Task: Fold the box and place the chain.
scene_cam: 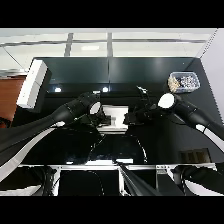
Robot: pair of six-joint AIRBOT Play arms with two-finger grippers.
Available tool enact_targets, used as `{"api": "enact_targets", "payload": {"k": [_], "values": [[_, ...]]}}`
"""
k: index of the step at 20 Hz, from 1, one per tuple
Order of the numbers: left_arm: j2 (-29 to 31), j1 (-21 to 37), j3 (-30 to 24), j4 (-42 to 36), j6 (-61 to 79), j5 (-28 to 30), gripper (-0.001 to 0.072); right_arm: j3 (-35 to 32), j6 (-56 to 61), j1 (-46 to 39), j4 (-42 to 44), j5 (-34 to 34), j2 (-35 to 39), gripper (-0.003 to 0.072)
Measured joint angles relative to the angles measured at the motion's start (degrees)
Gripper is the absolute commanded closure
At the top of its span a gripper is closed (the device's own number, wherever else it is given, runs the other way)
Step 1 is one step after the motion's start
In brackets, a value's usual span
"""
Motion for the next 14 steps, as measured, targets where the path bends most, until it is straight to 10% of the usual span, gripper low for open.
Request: {"api": "enact_targets", "payload": {"k": [14], "values": [[0.0, 0.0, 0.0, -0.1, 0.1, 0.0, 0.0683, 10.6, 37.6, 13.4, -27.7, 3.8, -8.8, 0.0455]]}}
